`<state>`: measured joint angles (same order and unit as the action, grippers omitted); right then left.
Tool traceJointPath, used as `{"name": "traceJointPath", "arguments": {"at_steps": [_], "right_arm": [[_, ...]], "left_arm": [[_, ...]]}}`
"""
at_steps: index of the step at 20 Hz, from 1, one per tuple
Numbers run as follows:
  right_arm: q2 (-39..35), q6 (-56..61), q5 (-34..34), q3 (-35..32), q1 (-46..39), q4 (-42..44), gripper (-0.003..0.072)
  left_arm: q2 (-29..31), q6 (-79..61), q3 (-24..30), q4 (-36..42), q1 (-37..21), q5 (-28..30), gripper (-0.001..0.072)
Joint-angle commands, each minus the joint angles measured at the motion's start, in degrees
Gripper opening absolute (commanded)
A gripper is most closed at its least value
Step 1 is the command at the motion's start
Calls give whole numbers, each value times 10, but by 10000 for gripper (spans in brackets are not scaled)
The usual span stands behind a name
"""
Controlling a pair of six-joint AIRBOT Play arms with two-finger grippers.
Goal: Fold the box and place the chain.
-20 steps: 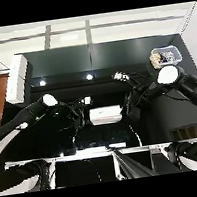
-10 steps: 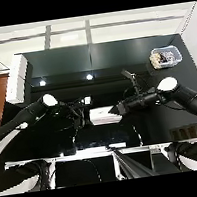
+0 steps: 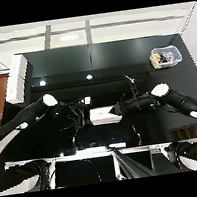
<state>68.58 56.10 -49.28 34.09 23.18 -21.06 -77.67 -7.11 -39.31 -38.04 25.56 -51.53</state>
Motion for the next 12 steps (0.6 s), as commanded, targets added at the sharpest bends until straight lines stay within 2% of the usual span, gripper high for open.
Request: {"name": "traceJointPath", "arguments": {"at_steps": [1, 6, 12], "right_arm": [[8, 8, 19, -1, 2, -19, 17], [16, 4, 13, 0, 0, -20, 17], [-19, -5, -45, 14, -41, -50, 18]], "left_arm": [[0, 0, 0, 0, 0, 1, 200], [0, 0, 0, 0, 0, 0, 200], [0, 0, 0, 0, 0, 0, 200]]}}
